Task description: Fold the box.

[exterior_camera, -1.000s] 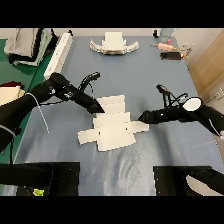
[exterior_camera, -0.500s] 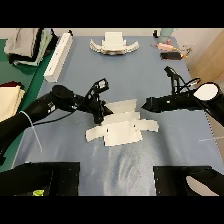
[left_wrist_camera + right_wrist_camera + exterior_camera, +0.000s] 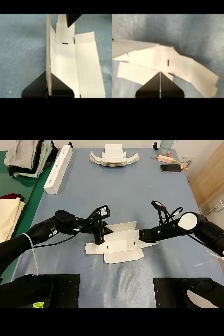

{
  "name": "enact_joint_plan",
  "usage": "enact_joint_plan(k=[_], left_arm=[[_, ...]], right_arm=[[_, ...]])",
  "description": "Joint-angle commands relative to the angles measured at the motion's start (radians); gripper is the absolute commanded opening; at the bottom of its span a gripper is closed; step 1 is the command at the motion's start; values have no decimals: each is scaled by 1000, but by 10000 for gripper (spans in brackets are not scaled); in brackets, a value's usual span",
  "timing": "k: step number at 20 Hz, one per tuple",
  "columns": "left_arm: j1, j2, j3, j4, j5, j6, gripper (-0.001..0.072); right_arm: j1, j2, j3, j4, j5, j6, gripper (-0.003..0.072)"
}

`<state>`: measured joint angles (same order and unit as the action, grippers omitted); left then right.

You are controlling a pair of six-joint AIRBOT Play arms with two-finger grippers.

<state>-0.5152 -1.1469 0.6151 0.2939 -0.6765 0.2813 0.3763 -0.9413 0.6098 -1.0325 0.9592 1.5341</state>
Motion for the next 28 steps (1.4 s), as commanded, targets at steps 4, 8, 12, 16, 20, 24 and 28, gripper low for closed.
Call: enact_joint_plan(k=[4, 8, 12, 16, 20, 24, 28], left_arm=[[-3, 2, -10, -5, -7, 19, 10], [-8, 11, -10, -5, -22, 45, 10], [-37, 33, -10, -1, -3, 71, 10], [-46, 33, -29, -1, 47, 76, 10], [-47, 32, -38, -3, 50, 95, 10], [-76, 32, -39, -2, 65, 95, 10], [-127, 33, -51, -2, 107, 92, 10]], right_arm=[[19, -1, -88, -204, -60, 165, 3], [19, -1, -116, -218, -97, 178, 3], [19, 0, -117, -216, -113, 179, 3], [23, 0, -117, -191, -112, 178, 3], [23, 0, -117, -183, -110, 178, 3], [23, 0, -117, -183, -106, 178, 3], [23, 0, -117, -183, -106, 178, 3]])
